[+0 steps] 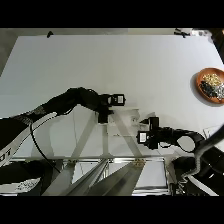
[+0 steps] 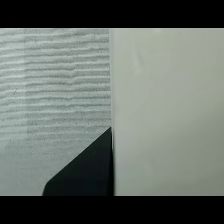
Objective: Fold the box and place the chain.
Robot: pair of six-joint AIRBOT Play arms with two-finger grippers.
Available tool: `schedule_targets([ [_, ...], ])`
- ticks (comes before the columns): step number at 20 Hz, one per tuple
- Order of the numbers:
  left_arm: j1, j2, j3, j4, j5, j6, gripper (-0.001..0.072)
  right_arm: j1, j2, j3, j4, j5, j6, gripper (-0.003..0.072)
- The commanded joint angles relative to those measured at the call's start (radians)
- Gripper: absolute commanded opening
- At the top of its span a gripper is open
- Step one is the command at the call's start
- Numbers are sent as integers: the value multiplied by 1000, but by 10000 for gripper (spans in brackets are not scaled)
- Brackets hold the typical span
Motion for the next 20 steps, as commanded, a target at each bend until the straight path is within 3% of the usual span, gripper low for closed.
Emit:
schedule_targets([
  [1,0,-1,0,0,0,0,10,43,-16,-1,11,-61,11,695],
  [7,0,-1,0,0,0,0,10,43,-16,-1,-17,-161,68,695],
  [14,0,-1,0,0,0,0,10,39,18,2,11,-151,70,695],
  [20,0,-1,0,0,0,0,10,-101,17,41,118,-84,25,695],
])
